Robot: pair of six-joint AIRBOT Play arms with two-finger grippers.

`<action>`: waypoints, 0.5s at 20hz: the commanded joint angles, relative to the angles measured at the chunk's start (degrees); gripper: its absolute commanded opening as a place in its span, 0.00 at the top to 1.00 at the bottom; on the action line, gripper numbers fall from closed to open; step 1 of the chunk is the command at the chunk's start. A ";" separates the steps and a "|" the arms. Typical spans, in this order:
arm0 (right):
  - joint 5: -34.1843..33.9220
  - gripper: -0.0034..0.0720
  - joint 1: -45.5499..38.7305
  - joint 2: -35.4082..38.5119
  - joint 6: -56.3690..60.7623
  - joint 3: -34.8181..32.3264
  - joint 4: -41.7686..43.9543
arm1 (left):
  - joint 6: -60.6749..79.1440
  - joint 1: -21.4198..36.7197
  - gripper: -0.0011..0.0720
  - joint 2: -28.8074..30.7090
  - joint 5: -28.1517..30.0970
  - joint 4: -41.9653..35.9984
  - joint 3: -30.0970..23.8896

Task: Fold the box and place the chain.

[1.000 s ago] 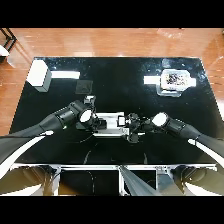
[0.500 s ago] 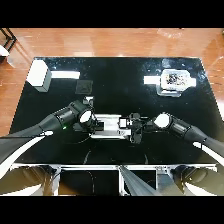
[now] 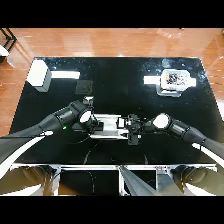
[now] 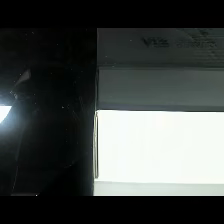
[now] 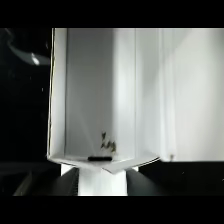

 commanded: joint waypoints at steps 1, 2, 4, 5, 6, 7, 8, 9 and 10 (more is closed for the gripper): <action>-0.31 0.70 0.24 -0.11 0.76 0.04 3.30 | -0.02 -0.02 0.95 0.02 0.09 -0.02 0.04; -0.31 0.70 0.24 -0.39 1.01 0.04 4.04 | -0.02 -0.04 0.95 0.02 0.20 0.00 0.04; -0.85 0.70 0.59 -1.05 1.07 0.04 5.53 | -0.04 -0.04 0.95 0.02 0.70 -0.02 0.04; -1.68 0.70 1.20 -1.33 1.05 0.04 6.38 | -0.04 -0.04 0.95 0.02 1.05 -0.09 0.04; -3.15 0.70 2.14 -1.46 1.03 0.04 7.26 | -0.04 -0.04 0.95 0.00 1.29 -0.28 0.04; -4.96 0.70 3.17 -1.55 1.05 0.04 7.74 | -0.04 -0.07 0.95 -0.09 1.31 -0.44 0.04; -6.60 0.70 4.35 -1.79 1.03 0.04 7.80 | -0.04 -0.07 0.95 -0.15 1.25 -0.85 0.02; -8.11 0.70 5.42 -2.12 1.03 0.04 7.74 | -0.04 -0.07 0.95 -0.15 1.22 -1.38 0.02; -9.16 0.70 6.05 -2.25 1.05 0.04 7.76 | -0.02 -0.07 0.95 -0.15 1.31 -1.46 0.02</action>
